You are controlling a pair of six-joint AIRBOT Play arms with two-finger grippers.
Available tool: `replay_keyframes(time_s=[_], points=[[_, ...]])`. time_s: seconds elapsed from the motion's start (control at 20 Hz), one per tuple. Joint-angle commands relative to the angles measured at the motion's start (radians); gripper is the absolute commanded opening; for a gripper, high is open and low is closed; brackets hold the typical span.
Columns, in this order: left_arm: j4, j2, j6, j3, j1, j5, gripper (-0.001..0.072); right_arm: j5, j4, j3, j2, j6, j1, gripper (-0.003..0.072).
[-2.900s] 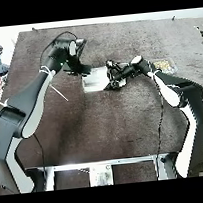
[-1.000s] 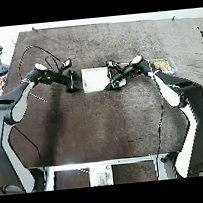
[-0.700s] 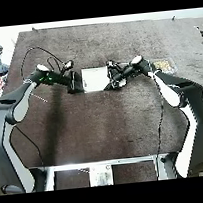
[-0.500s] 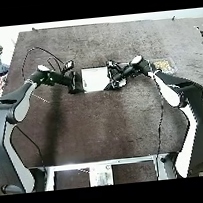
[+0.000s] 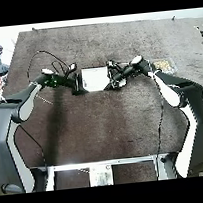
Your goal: Fold the box and place the chain.
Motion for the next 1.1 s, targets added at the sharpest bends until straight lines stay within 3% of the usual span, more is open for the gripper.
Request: replay_keyframes(time_s=[0.0, 0.25, 0.75, 1.05], points=[[0.046, -0.002, 0.008, 0.000, -0.017, 0.030, 0.0719, 0.000, 0.000, 0.000, 0.000, 0.000, 0.001, 0.0477], [-0.031, 0.002, 0.027, 0.008, -0.016, 0.024, 0.0719, 0.000, 0.000, 0.000, 0.000, 0.000, 0.001, 0.0477], [-0.022, -0.001, 0.024, 0.006, 0.010, -0.031, 0.0718, 0.000, 0.000, 0.000, 0.000, 0.000, 0.001, 0.0477], [-0.020, -0.004, 0.027, 0.004, -0.005, -0.013, 0.0718, 0.000, 0.000, 0.000, 0.000, 0.000, 0.001, 0.0477]])
